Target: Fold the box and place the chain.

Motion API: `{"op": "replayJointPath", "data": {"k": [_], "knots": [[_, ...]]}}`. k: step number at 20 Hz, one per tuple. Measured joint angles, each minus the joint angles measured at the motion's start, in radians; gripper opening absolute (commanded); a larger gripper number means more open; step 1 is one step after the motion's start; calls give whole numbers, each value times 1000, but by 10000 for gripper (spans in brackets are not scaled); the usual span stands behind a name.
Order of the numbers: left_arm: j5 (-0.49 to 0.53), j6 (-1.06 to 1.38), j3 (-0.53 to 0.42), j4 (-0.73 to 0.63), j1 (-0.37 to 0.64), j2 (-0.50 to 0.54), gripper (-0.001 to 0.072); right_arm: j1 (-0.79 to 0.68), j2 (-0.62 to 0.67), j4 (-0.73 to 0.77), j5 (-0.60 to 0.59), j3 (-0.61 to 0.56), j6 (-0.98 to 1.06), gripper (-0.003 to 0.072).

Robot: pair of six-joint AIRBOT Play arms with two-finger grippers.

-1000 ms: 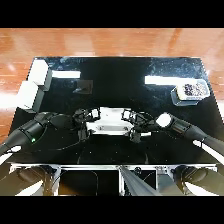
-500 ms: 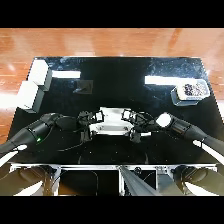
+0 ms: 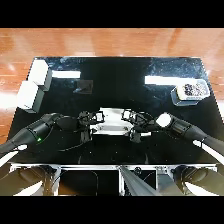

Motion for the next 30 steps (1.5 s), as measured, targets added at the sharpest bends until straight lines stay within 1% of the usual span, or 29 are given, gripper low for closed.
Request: {"op": "replayJointPath", "data": {"k": [3,4,8,9,10,17,20,21,22,26,30], "knots": [[-3,0,0,0,-5,0,299,0,0,0,0,0,0,516],[-3,0,0,0,-10,0,285,0,0,0,0,0,0,516],[-25,0,13,1,-37,0,285,0,0,0,0,0,0,516],[-24,0,17,2,-42,0,243,0,0,0,-1,0,0,515],[-23,0,21,3,-45,0,221,0,0,0,-1,0,0,516],[-25,0,28,5,-53,0,221,0,0,0,0,0,0,516],[-41,0,29,4,-54,0,221,0,0,0,0,0,0,516],[-56,0,29,4,-54,0,215,0,0,0,0,0,0,515],[-61,-1,29,4,-53,0,194,0,0,0,0,0,0,516],[-87,-1,29,0,-54,0,189,0,0,-1,0,0,-1,516],[-73,-1,29,1,-56,0,187,0,0,-1,0,0,-2,516]]}}
